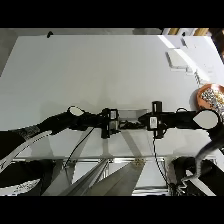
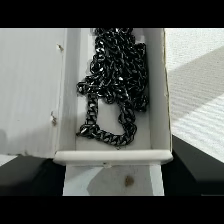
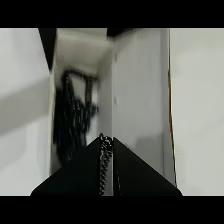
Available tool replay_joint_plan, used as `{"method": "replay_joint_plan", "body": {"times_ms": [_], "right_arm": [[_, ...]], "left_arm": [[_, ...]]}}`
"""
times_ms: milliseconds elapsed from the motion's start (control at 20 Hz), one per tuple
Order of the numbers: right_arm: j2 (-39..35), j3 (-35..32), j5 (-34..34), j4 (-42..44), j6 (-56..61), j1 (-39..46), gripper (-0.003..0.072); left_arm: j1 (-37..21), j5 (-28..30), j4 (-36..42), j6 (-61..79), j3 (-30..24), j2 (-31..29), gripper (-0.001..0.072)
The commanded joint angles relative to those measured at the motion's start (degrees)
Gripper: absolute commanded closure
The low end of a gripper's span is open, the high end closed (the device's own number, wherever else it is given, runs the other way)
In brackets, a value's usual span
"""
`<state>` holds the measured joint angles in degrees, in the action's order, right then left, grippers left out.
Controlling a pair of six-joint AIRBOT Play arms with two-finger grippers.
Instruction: Fold the box and place the chain.
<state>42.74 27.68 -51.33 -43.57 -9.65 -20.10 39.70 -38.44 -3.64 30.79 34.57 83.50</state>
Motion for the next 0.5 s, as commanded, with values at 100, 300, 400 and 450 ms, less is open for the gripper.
{"method": "replay_joint_plan", "body": {"times_ms": [100, 300, 400, 450], "right_arm": [[-0.35, 0.02, 9.44, 6.47, 0.81, -11.76, 0.0667], [2.60, 0.02, 13.18, 5.03, 3.69, -13.40, 0.0667], [4.00, 0.02, 13.66, 1.97, 5.64, -13.38, 0.0667], [4.11, 0.02, 13.66, 0.02, 6.51, -13.33, 0.0663]], "left_arm": [[0.02, 0.02, 0.00, 0.02, 0.02, 0.00, 0.0504], [0.02, 0.02, 0.00, 0.02, 0.02, 0.00, 0.0504], [0.02, 0.02, 0.00, 0.02, 0.02, 0.00, 0.0504], [0.02, 0.02, 0.00, 0.02, 0.02, 0.00, 0.0504]]}}
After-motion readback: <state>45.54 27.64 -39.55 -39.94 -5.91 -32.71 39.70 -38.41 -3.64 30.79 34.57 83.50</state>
